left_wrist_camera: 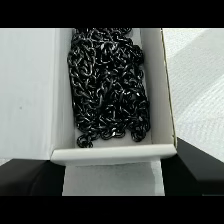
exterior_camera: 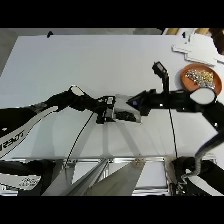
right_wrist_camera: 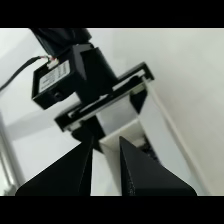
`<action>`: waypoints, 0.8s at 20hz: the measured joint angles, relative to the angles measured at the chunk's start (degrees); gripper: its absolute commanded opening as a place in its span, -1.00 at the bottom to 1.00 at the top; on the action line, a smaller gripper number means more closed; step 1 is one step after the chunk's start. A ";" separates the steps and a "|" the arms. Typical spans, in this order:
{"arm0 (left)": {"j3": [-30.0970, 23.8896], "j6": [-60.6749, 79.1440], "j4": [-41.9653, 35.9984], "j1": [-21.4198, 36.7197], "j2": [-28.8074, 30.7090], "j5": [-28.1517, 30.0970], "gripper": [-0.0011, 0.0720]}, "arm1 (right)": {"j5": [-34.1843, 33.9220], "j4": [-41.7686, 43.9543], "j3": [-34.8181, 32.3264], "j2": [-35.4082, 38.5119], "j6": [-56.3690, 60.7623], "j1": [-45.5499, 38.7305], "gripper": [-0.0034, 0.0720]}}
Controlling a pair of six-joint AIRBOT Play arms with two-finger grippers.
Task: Fold the box and place the chain.
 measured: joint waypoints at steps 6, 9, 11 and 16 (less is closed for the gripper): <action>0.00 0.00 0.00 0.00 0.00 0.00 -0.60 | 4.87 -14.40 16.09 -16.28 5.46 -2.19 -0.87; 0.00 0.00 0.00 0.00 0.00 0.00 -0.60 | 6.01 -16.90 17.44 -20.41 5.68 -2.03 -0.87; 0.00 0.00 0.00 0.00 0.00 0.00 -0.60 | 7.23 -17.94 16.72 -20.98 4.15 -1.22 -0.87; 0.00 0.02 0.00 0.00 0.00 0.00 -0.60 | 7.02 -18.86 11.19 -16.04 -1.57 2.25 -0.86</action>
